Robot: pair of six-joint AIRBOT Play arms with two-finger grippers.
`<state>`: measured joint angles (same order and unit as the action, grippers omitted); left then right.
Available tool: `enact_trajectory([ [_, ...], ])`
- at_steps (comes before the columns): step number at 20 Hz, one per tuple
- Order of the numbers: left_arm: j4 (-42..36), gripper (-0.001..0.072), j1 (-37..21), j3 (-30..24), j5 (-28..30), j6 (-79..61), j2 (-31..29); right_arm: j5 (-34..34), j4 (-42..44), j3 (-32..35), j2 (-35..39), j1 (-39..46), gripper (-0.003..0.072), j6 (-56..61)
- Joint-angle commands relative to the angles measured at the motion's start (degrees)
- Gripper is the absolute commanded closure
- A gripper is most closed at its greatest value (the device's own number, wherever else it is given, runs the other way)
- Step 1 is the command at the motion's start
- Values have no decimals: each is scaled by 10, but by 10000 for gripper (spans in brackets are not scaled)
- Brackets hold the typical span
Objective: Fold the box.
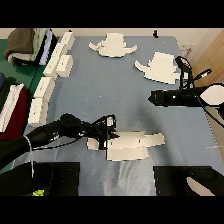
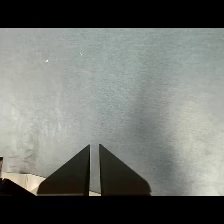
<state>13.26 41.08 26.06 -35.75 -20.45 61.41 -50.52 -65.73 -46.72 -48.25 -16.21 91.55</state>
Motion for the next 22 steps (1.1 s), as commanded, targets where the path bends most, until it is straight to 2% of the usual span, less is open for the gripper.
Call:
enact_trajectory([
  [1, 16, 693, -1, 1, -22, 22, 0, -1, 0, 0, 0, 0, 604, -1],
  [8, 20, 693, -1, 14, -6, 34, -1, -49, -24, 0, 0, 1, 606, 7],
  [15, 33, 693, -24, 41, -10, 38, 1, -50, -29, 0, 0, 1, 606, 10],
  [22, 37, 692, -25, 44, -29, 38, 36, -49, -31, 0, 0, 1, 605, 10],
])
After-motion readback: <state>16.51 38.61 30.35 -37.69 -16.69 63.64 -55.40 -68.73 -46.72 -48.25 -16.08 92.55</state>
